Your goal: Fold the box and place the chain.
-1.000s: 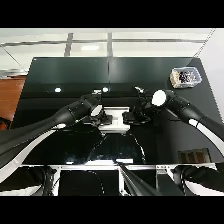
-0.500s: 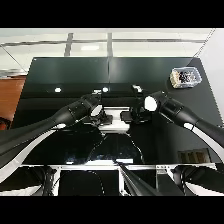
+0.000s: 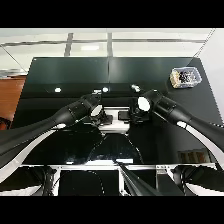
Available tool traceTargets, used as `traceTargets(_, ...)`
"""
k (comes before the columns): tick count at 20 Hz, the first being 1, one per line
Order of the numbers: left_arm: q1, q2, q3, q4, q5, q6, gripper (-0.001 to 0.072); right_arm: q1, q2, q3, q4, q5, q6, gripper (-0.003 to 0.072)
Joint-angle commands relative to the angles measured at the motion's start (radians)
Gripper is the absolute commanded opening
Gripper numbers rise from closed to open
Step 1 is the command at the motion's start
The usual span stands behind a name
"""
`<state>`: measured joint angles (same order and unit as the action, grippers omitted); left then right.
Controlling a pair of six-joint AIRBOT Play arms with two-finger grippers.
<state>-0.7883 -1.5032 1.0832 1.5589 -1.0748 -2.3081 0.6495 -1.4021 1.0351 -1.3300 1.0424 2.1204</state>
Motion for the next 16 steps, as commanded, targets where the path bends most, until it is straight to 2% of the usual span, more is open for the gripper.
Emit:
traceTargets(1, 0.0, 0.0, 0.001, 0.0, 0.0, 0.0, 0.003, 0.005, -0.026, 0.011, -0.014, 0.029, 0.045, 0.0254)
traceTargets(11, 0.0, 0.0, 0.001, 0.0, 0.0, 0.0, 0.003, 0.008, -0.048, 0.011, -0.035, 0.031, 0.083, 0.0227)
traceTargets(12, 0.0, 0.0, 0.001, 0.0, 0.0, 0.0, 0.0031, 0.011, -0.049, 0.011, -0.032, 0.03, 0.07, 0.0056)
traceTargets(13, 0.0, 0.0, 0.001, 0.0, 0.0, 0.0, 0.0031, 0.015, -0.049, 0.011, -0.031, 0.03, 0.055, 0.0018)
traceTargets(16, 0.0, 0.0, 0.001, 0.0, 0.0, 0.0, 0.003, 0.014, -0.049, 0.011, -0.033, 0.03, 0.057, 0.0017)
